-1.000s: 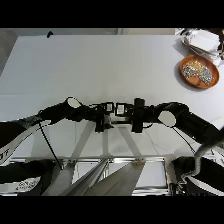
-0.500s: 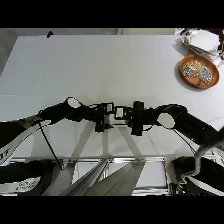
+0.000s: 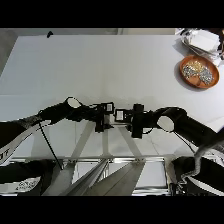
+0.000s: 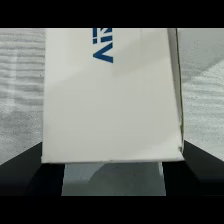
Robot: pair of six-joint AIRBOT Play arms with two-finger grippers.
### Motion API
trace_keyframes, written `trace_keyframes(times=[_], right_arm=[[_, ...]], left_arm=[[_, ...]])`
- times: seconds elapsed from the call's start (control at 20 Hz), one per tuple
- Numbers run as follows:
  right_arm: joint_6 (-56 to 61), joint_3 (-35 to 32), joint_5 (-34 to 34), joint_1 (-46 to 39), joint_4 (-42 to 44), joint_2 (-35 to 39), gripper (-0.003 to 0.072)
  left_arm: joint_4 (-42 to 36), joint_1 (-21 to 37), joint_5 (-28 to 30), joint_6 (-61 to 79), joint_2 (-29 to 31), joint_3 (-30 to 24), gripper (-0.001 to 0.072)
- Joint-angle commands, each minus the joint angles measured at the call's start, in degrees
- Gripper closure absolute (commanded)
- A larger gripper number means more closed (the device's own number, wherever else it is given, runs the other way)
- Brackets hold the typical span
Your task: Fold the box and place the chain.
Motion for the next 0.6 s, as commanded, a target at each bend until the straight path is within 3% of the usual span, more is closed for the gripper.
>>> trace_keyframes(times=[0.0,0.2,0.25,0.3,0.35,0.55], right_arm=[[0.09,0.02,-3.61,0.07,0.07,2.25,0.0272],[0.13,0.02,-3.72,0.07,0.57,3.96,0.0273],[0.46,0.02,-3.61,0.07,0.94,4.39,0.0304],[3.13,0.02,-3.45,-0.26,1.31,4.79,0.0457],[5.29,0.0,-2.69,-1.46,4.31,4.92,0.0681],[-4.76,-5.49,-5.68,-8.55,27.3,4.85,0.0674]], left_arm=[[0.04,0.04,0.02,0.09,0.04,0.0,0.0499],[0.04,0.04,0.02,0.09,0.04,0.0,0.0499],[0.04,0.04,0.02,0.09,0.04,0.0,0.0499],[0.04,0.04,0.02,0.09,0.04,0.0,0.0499],[0.04,0.04,0.02,0.09,0.04,0.0,0.0499],[0.04,0.04,0.02,0.09,0.04,0.0,0.0499]])
